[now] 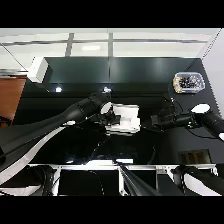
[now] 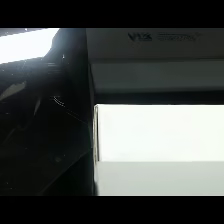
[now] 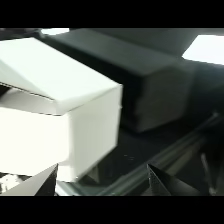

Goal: Fold the box and place the chain.

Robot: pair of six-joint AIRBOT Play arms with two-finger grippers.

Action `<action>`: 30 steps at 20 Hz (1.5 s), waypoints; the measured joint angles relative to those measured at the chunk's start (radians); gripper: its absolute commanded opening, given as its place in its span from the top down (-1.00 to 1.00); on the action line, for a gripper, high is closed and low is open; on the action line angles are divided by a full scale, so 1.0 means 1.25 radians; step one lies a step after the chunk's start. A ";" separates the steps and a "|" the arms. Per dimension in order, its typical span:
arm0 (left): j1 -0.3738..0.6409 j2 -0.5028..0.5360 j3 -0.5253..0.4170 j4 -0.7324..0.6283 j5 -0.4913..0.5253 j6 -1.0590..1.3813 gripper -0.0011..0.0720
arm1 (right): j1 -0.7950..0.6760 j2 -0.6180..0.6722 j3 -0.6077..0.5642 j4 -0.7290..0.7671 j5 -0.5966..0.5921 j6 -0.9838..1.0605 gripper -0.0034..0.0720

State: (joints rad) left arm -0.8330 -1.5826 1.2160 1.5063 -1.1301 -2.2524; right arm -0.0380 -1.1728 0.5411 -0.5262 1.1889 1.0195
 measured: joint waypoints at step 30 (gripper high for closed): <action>0.000 0.000 0.000 0.000 0.000 0.000 0.89 | 0.447 -0.061 0.251 -0.521 -0.149 0.622 -0.36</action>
